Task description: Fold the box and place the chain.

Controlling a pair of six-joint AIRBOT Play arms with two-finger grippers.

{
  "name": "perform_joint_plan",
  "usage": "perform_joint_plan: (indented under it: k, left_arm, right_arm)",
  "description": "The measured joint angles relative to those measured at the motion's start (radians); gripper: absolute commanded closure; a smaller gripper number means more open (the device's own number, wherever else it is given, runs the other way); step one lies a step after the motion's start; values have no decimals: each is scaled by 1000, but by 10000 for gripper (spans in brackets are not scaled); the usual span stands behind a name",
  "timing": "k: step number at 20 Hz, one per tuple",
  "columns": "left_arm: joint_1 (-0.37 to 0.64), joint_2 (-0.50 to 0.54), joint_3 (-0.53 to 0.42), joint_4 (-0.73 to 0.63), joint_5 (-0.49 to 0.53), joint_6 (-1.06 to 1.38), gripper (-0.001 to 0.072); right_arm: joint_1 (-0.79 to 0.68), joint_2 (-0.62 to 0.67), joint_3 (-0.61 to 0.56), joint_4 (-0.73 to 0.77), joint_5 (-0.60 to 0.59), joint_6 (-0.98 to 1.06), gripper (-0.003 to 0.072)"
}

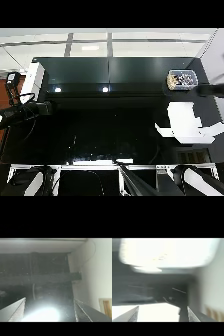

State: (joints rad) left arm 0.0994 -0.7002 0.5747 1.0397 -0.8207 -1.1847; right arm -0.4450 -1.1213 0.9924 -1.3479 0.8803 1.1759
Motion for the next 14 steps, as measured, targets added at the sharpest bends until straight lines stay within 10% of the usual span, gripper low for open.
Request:
perform_joint_plan:
  k: [9,14]
  left_arm:
    - [0,-55,5,-2,-18,2,6]
    - [0,-72,5,-7,-25,3,6]
  right_arm:
    - [-502,-250,78,16,321,-139,-19]
    - [-471,-368,121,43,470,-255,625]
